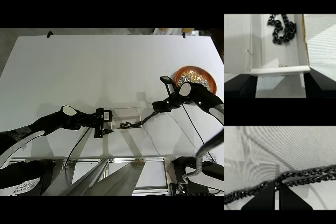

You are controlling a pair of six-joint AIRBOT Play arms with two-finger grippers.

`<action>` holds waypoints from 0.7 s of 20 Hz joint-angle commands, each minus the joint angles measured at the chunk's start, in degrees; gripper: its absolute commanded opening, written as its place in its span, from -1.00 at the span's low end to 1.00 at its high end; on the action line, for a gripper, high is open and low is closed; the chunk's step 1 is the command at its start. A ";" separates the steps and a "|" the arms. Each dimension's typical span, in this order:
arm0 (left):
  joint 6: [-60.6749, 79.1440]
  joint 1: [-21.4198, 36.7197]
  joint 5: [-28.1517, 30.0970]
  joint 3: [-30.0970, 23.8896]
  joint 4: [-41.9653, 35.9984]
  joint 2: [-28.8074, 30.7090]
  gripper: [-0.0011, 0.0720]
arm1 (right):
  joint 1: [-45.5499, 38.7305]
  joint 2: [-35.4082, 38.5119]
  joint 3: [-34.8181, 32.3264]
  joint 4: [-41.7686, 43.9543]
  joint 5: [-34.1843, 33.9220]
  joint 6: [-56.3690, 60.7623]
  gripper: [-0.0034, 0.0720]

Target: Fold the box and place the chain.

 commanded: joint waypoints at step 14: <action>0.02 -0.02 0.02 0.00 0.00 0.02 -0.58 | 6.36 6.51 -0.02 -0.15 1.27 -2.80 -0.86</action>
